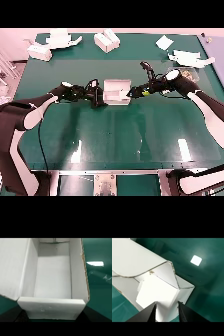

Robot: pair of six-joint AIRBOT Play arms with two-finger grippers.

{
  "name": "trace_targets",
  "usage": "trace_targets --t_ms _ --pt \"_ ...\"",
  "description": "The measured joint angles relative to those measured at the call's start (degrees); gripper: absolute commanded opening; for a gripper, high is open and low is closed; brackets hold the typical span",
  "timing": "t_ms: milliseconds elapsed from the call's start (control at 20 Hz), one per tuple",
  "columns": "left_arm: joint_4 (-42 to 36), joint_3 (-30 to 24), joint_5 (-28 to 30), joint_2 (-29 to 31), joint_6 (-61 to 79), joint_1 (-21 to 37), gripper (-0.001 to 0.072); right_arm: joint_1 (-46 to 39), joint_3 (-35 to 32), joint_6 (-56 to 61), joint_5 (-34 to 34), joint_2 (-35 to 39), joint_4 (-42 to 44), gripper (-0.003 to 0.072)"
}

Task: Fold the box and place the chain.

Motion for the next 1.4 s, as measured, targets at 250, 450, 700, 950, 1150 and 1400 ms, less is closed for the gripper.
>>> trace_targets --t_ms 250,450,700,950,1150,1400 --pt "-0.02 0.0 0.0 0.0 0.0 0.02 0.0469 1.57 1.25 4.33 0.2 0.0 -3.61 0.0346" --pt "-0.13 0.0 0.2 0.0 0.0 0.02 0.0468 4.74 4.46 10.73 0.42 0.0 -11.72 0.0345" --pt "-0.13 0.0 0.17 0.0 -0.02 -0.02 0.0468 8.26 7.06 20.24 0.59 -0.02 -21.24 0.0344" --pt "-0.11 0.0 0.11 0.0 -0.07 -0.02 0.0468 10.38 7.96 26.49 0.39 -1.57 -25.53 0.0343" --pt "-0.13 0.0 0.15 0.0 -0.17 0.0 0.0468 11.54 9.62 29.42 0.42 -3.63 -27.43 0.034" --pt "-0.28 0.0 0.48 0.0 -0.15 0.02 0.0468 12.74 13.03 31.82 1.46 -6.34 -29.79 0.0339"
